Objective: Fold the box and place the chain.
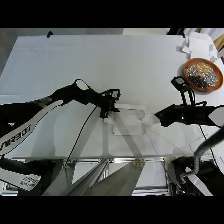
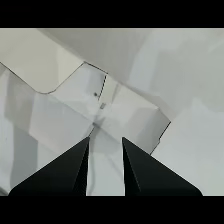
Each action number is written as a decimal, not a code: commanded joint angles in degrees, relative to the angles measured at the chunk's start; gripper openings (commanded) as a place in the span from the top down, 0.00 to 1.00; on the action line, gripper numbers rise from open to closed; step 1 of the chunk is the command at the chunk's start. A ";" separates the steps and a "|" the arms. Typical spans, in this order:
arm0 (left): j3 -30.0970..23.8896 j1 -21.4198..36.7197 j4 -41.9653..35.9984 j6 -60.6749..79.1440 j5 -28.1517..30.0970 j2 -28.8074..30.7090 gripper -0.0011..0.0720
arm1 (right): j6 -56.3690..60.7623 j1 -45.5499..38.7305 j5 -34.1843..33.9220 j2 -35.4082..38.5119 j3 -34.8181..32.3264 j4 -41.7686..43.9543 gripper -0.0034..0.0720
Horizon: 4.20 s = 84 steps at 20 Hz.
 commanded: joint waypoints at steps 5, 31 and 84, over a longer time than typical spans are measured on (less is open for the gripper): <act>0.00 0.11 1.62 -2.95 2.45 2.14 0.97 | 0.04 0.00 -0.02 0.04 0.04 -0.24 0.64; 0.00 0.09 2.01 -3.15 2.40 0.92 0.97 | 0.04 0.00 -0.02 0.04 0.04 -0.24 0.64; 0.00 0.09 1.97 -3.15 2.38 0.92 0.97 | -25.53 30.88 -24.79 -4.81 -16.37 -21.11 0.09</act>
